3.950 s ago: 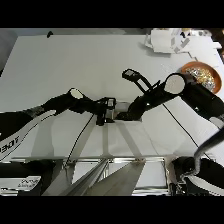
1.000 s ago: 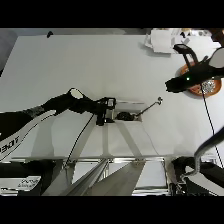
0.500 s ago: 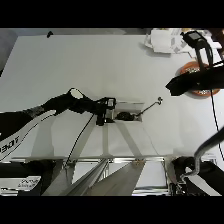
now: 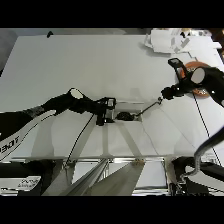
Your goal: Fold the box and place the chain.
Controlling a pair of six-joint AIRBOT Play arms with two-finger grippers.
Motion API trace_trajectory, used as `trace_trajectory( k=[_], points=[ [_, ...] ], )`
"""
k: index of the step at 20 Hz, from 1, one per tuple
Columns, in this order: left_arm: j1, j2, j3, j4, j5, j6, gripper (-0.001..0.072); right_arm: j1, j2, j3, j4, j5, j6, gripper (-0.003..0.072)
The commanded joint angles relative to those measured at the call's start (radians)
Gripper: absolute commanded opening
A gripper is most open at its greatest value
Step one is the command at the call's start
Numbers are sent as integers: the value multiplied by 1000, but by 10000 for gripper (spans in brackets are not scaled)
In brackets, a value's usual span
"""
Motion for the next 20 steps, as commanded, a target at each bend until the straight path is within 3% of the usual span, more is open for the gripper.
trace_trajectory(
  k=[1, 8, 9, 10, 11, 15, 20],
  points=[
    [0, 1, 0, 0, 0, 0, 252, -5, -108, -8, 2, -40, 2, 316],
    [0, 1, 0, 0, 0, 0, 252, -5, -157, -8, 24, -46, 2, 311],
    [0, 1, 0, 0, 0, 0, 252, -5, -157, -8, 24, -46, 2, 272],
    [0, 1, 0, 0, 0, 0, 252, -5, -157, -8, 24, -42, 2, 173],
    [0, 1, 0, 0, 0, 0, 252, -5, -157, -8, 25, -34, 1, 23],
    [0, 1, 0, 0, 0, 0, 252, -5, -94, -8, 27, 30, 1, 15],
    [0, 1, 0, 0, 0, 0, 252, -5, 159, -8, 107, 200, 2, 15]
  ],
)
